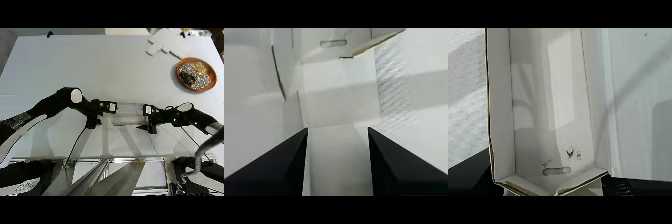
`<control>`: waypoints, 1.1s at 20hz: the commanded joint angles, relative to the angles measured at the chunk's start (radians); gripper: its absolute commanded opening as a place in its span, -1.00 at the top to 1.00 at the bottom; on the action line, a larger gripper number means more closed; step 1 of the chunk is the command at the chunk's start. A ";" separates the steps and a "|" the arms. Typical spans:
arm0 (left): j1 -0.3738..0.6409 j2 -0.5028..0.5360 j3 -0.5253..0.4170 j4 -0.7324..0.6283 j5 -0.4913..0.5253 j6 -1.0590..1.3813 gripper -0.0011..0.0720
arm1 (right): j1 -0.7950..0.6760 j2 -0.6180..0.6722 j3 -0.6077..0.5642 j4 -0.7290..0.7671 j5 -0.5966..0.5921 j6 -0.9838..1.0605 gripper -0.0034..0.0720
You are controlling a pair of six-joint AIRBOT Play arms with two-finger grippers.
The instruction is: Fold the box and place the chain.
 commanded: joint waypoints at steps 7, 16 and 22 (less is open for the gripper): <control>-0.023 -0.001 0.000 -0.095 0.134 0.174 -0.15 | 0.001 0.000 0.000 0.000 0.000 0.000 -0.41; -0.053 -0.001 0.000 -0.121 0.019 0.202 -0.09 | 0.001 0.000 0.000 0.000 0.000 0.000 -0.41; -0.053 -0.001 0.000 -0.155 0.020 0.203 0.13 | 0.001 0.000 0.000 0.000 0.000 0.000 -0.41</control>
